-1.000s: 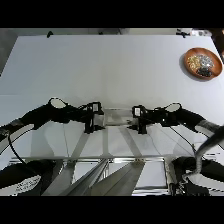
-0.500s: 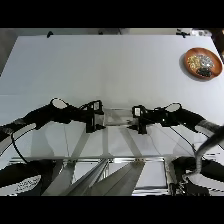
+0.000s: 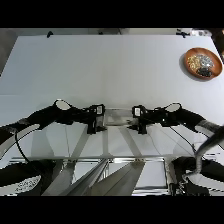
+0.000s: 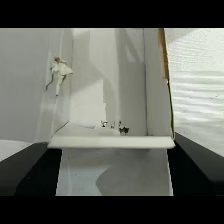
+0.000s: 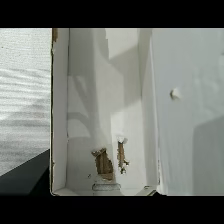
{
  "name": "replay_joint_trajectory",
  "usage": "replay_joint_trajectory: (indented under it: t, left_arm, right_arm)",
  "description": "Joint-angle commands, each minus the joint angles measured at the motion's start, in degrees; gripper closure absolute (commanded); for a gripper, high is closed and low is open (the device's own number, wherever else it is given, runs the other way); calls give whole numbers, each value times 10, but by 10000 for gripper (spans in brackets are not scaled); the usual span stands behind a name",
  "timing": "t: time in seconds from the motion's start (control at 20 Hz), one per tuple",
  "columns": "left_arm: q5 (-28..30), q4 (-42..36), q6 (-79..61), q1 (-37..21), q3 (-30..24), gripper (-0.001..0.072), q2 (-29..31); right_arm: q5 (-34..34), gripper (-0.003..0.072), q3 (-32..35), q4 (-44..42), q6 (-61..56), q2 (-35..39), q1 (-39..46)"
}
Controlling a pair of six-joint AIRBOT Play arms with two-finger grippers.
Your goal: Fold the box and place the chain.
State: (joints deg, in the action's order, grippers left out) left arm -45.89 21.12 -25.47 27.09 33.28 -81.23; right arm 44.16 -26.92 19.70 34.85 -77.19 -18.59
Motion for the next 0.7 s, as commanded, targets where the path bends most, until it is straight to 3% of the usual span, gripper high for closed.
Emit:
replay_joint_trajectory:
  t: [0.0, 0.65]
  left_arm:
    - [3, -6, -3, 2, 1, 14, -3]
    - [8, -42, -18, 2, 1, 13, -2]
  right_arm:
    - [0, 283, 0, 0, -1, 0, 0]
    - [0, 283, 0, 0, -1, 0, 0]
